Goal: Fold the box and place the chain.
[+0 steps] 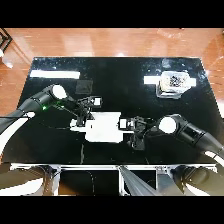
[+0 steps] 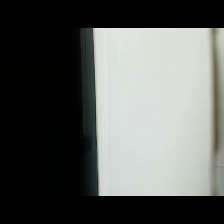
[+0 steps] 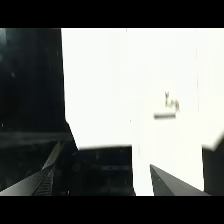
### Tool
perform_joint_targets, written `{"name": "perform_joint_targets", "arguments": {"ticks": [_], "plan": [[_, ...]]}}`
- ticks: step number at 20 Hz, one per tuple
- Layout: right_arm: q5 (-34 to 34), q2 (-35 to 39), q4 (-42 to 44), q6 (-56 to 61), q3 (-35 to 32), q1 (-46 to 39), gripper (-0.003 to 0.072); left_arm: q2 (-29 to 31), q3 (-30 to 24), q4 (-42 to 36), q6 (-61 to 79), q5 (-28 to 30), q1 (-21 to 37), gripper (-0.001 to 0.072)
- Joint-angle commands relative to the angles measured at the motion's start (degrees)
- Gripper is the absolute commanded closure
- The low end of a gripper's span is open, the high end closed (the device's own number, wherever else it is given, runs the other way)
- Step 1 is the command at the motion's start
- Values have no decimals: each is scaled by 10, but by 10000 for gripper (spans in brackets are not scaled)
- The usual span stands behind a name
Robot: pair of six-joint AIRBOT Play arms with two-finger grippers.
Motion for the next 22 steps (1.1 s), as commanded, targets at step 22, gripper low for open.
{"name": "perform_joint_targets", "arguments": {"ticks": [22], "plan": [[-204,-88,76,-29,-3,75,-16,0,0,0,-28,0,0,693]]}}
